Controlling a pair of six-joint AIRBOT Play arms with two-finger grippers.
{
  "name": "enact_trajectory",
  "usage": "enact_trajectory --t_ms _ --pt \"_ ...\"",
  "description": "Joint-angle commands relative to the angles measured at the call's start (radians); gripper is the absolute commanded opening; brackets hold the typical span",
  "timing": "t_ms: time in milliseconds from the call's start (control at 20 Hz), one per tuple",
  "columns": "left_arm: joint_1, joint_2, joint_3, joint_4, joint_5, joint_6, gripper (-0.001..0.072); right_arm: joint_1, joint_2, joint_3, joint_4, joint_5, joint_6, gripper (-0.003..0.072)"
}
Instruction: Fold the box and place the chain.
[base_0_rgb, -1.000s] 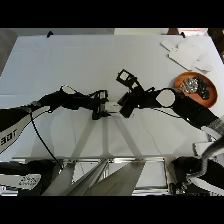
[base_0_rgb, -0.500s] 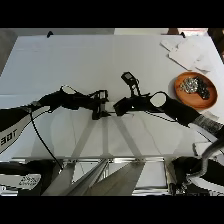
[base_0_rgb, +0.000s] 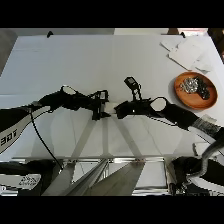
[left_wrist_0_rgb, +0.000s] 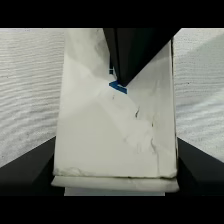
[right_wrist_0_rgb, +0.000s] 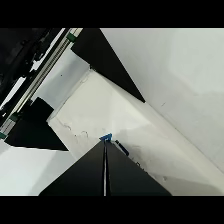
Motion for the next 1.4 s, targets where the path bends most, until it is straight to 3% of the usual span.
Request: enact_trajectory --t_ms 0,350,500,750,1000,1350 --pt "0.001 0.001 0.0 0.0 0.001 0.0 0.0322 0.0 0.019 -0.004 -0.003 -0.011 -0.002 0.0008" --pt "0.001 0.001 0.001 0.0 0.001 0.0 0.0322 -0.001 0.201 -0.004 -0.014 -0.026 -0.018 0.0008" --pt "0.001 0.001 0.001 0.0 0.002 0.0 0.0322 -0.001 0.197 -0.023 -0.012 0.021 -0.031 0.0008" --pt "0.001 0.001 0.001 0.0 0.001 0.0 0.0322 -0.001 0.196 -0.117 -0.012 -0.03 -0.03 0.0008" --pt "0.001 0.001 0.0 0.0 0.002 0.0 0.0322 -0.001 0.197 -0.132 0.027 -0.18 0.031 0.0007" --pt "0.001 0.001 0.001 0.0 0.001 0.0 0.0323 0.0 0.103 -0.132 0.024 -0.079 0.031 0.0007"
